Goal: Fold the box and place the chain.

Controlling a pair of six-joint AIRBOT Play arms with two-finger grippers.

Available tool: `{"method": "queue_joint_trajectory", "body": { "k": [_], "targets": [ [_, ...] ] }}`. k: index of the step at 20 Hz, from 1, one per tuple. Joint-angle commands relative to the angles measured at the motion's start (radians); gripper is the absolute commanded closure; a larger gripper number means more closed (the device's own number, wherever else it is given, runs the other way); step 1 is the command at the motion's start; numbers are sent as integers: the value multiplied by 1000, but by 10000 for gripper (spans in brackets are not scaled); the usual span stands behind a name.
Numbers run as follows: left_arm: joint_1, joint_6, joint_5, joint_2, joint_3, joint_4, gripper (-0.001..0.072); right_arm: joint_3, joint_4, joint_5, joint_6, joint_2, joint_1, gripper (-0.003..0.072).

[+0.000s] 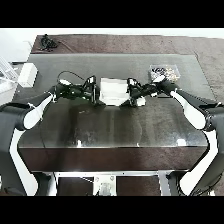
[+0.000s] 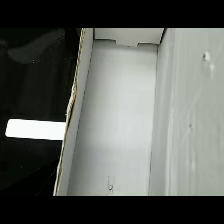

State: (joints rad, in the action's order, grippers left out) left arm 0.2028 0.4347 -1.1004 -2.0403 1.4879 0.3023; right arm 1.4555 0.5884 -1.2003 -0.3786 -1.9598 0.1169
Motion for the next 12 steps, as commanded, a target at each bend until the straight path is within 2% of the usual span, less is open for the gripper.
{"method": "queue_joint_trajectory", "body": {
  "k": [1,9,12],
  "targets": [
    [0,-55,-54,-37,53,11,6,0,-1,-1,0,1,0,100],
    [0,-61,-43,-40,59,34,9,0,-1,-1,0,1,0,100],
    [0,-65,-47,-40,59,35,36,0,-1,-1,0,1,0,100]
  ]
}}
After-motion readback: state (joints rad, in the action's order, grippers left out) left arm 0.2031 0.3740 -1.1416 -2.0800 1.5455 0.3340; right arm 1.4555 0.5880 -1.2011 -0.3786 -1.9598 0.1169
